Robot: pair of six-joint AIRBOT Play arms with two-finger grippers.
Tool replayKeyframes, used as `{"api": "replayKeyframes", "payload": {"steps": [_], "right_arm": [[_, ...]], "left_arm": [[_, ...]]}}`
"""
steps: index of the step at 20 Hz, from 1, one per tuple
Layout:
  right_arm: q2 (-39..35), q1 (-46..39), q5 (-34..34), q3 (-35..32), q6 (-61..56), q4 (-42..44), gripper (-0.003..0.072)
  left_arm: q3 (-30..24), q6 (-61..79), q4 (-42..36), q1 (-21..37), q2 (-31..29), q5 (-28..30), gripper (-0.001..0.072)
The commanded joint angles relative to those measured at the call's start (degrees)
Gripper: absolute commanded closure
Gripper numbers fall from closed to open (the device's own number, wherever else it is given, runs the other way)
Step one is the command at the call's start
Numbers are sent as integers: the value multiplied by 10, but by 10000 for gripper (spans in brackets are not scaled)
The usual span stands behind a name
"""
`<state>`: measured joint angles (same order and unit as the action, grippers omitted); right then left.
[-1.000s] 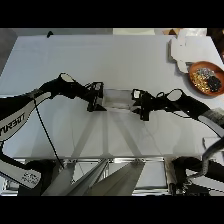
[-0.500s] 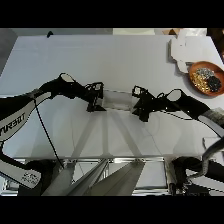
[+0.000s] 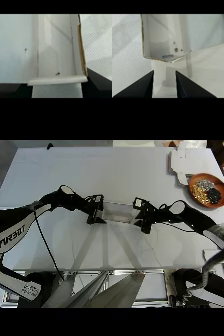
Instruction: Fold the box and place the chain.
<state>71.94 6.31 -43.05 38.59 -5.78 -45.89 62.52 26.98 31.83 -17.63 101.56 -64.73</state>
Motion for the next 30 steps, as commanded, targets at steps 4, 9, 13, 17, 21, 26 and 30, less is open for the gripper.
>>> {"api": "replayKeyframes", "payload": {"steps": [4, 9, 13, 17, 21, 26, 30], "right_arm": [[-5, 1, 23, 0, 79, 10, 348], [9, 1, 17, 0, 206, 91, 348], [23, 1, 2, 0, 214, 88, 349], [23, 1, 2, 0, 229, 89, 403], [23, 1, 5, 0, 243, 91, 475], [31, 21, 37, 0, 243, 120, 469], [46, 34, 69, 0, 243, 121, 524]], "left_arm": [[0, 0, -1, 0, 0, 2, 375], [0, 0, -1, 0, 0, 2, 375], [0, 0, -1, 0, 0, 2, 375], [0, 0, -1, 0, 0, 2, 375], [0, 0, -1, 0, 0, 2, 375], [0, 0, -1, 0, 0, 2, 375], [0, 0, -1, 0, 0, 2, 375]]}}
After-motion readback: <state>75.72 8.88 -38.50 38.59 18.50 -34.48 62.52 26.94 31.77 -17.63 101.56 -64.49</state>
